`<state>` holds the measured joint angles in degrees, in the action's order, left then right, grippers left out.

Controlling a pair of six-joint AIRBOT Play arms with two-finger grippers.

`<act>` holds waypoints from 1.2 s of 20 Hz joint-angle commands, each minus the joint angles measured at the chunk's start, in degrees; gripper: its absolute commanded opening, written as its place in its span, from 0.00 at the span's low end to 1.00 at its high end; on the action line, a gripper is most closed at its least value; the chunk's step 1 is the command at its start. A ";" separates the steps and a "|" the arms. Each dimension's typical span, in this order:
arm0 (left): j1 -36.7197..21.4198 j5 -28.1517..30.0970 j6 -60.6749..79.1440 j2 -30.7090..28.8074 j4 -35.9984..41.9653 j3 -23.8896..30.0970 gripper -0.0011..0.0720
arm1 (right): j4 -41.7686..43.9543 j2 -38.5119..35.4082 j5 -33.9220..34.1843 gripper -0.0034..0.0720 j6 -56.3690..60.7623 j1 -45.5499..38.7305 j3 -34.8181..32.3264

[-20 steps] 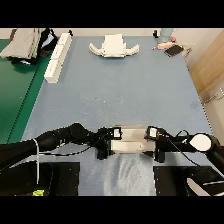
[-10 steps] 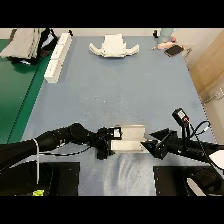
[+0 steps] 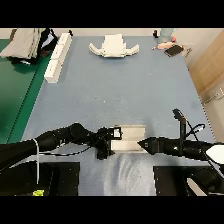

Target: Fold the box.

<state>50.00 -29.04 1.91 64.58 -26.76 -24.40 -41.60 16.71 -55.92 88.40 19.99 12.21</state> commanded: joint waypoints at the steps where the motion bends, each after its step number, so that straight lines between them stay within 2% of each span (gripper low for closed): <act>1: 0.02 0.02 0.00 0.00 0.00 0.04 0.73 | 14.97 6.71 -0.33 0.69 -3.37 0.20 -0.02; 2: 0.02 0.02 0.00 0.00 0.00 0.04 0.73 | 19.85 9.40 -0.35 0.47 -10.49 0.20 0.04; 3: 0.02 0.02 0.00 0.00 0.00 0.04 0.73 | 23.32 12.15 0.28 0.39 -16.39 0.20 0.24; 5: 0.02 0.02 0.00 0.00 0.00 0.04 0.73 | 25.38 19.06 3.23 0.39 -23.52 0.20 2.34; 9: 0.02 0.02 0.00 0.00 0.00 0.04 0.73 | 24.96 32.98 5.73 0.39 -26.99 0.20 10.54; 12: 0.02 0.02 0.00 0.00 0.00 0.04 0.73 | 20.06 41.13 9.22 0.39 -27.19 0.20 16.79; 15: 0.02 0.02 0.00 0.00 0.00 0.04 0.73 | 17.29 47.54 11.58 0.39 -27.28 0.20 18.25; 19: 0.02 0.02 0.00 0.00 -0.02 0.04 0.73 | 17.35 54.03 11.37 0.39 -31.19 1.70 18.25; 24: 0.02 0.02 0.00 0.00 0.00 0.04 0.73 | 17.35 53.70 11.19 0.39 -32.13 2.47 18.32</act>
<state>50.00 -29.02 1.83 64.58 -26.68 -24.36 -23.88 69.91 -44.47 57.23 22.06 30.37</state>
